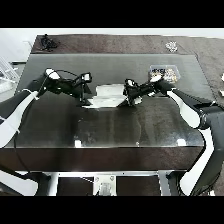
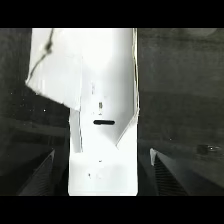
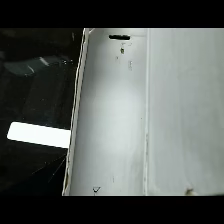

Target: Fold the box and place the chain.

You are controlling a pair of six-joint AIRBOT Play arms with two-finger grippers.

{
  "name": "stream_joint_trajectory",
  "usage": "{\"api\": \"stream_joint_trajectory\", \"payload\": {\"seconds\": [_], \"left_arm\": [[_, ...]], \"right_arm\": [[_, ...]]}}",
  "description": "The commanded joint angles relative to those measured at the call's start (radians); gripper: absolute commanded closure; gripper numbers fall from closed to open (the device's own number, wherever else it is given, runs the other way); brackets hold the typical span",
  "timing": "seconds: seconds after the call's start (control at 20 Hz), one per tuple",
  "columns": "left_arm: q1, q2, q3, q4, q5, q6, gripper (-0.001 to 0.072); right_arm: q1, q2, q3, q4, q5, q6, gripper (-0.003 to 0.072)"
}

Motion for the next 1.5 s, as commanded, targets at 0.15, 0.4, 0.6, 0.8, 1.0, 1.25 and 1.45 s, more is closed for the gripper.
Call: {"api": "stream_joint_trajectory", "payload": {"seconds": [0.15, 0.4, 0.6, 0.8, 1.0, 1.25, 1.45], "left_arm": [[-0.012, -0.051, 0.0, -0.003, 0.031, 0.06, 0.0003], [-0.012, -0.051, 0.0, -0.039, 0.03, 0.069, 0.0193], [-0.013, -0.051, 0.0, -0.046, 0.027, 0.069, 0.0195], [-0.012, -0.051, 0.0, -0.048, 0.009, 0.075, 0.0343], [-0.013, -0.051, 0.0, -0.068, 0.008, 0.076, 0.0344], [-0.021, -0.052, 0.0, -0.14, 0.025, 0.12, 0.0421], [-0.061, -0.053, 0.0, -0.149, 0.095, 0.154, 0.042]], "right_arm": [[0.0, -0.001, 0.0, 0.0, 0.0, 0.0, 0.0187], [0.0, -0.001, 0.0, 0.0, 0.0, 0.0, 0.0187], [0.0, -0.001, 0.0, 0.0, 0.0, 0.0, 0.0187], [0.0, -0.001, 0.0, 0.0, 0.0, 0.0, 0.0187], [0.0, -0.001, 0.0, 0.0, 0.0, 0.0, 0.0187], [0.0, -0.001, 0.0, 0.0, 0.0, 0.0, 0.0187], [0.0, -0.001, 0.0, 0.0, 0.0, 0.0, 0.0187]]}}
